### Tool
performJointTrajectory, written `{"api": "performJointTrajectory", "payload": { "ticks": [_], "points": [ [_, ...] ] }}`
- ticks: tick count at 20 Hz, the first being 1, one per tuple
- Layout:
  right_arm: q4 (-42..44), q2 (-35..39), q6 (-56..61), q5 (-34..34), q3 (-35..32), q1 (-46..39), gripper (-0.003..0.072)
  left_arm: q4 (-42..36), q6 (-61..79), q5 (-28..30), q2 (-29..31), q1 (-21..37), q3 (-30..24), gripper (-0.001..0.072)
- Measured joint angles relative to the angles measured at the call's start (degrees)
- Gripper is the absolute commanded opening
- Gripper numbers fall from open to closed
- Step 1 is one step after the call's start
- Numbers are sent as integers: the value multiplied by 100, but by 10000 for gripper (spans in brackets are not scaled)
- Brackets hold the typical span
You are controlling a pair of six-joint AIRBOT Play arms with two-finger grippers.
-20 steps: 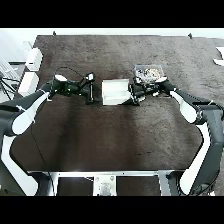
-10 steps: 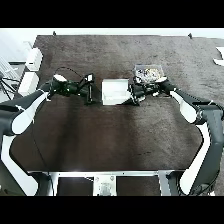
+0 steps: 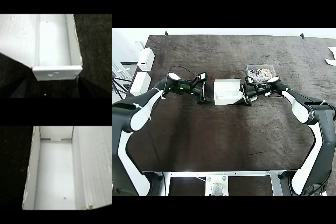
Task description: Fold the box and place the chain.
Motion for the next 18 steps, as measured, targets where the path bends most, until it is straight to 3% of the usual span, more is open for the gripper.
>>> {"api": "performJointTrajectory", "payload": {
  "ticks": [18],
  "points": [
    [0,0,-4,0,0,0,585,-212,-129,-280,-197,-28,157,718]
  ]
}}
